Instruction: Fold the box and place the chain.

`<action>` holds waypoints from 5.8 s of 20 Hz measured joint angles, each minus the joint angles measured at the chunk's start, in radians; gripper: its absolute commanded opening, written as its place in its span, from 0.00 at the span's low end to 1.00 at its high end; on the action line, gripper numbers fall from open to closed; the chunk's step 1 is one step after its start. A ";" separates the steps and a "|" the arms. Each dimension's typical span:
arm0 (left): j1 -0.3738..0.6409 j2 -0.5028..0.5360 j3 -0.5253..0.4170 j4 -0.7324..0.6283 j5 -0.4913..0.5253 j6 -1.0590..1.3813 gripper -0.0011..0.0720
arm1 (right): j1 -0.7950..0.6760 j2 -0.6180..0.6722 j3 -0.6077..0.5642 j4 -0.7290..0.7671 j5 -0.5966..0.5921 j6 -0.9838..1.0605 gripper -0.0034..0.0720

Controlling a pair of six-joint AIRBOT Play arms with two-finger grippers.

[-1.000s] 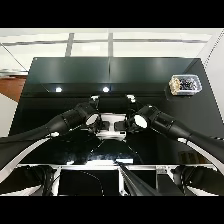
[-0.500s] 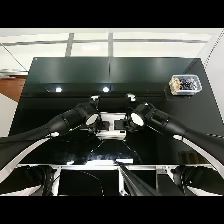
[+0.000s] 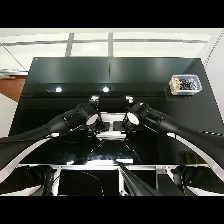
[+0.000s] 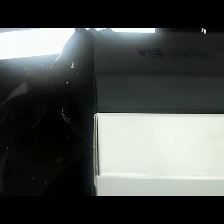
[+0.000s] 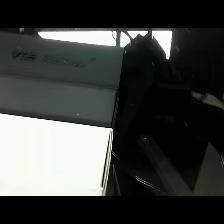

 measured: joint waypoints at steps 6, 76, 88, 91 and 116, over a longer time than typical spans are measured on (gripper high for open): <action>0.000 0.000 0.000 0.001 0.000 0.002 0.05 | 0.006 -0.006 0.000 0.000 -0.023 0.002 0.25; 0.000 0.000 0.000 -0.004 0.015 0.001 0.05 | -0.630 0.322 -0.021 -0.528 -0.052 -0.294 0.98; 0.000 0.000 0.000 -0.004 0.018 0.001 0.05 | -1.028 -0.140 0.367 0.079 -0.122 -0.132 0.83; 0.000 0.000 0.000 -0.004 0.016 0.001 0.05 | -1.038 -0.204 0.401 0.155 -0.122 -0.108 0.83; 0.000 0.000 0.000 -0.003 0.018 0.000 0.05 | -1.049 -0.265 0.559 0.237 0.006 -0.442 0.10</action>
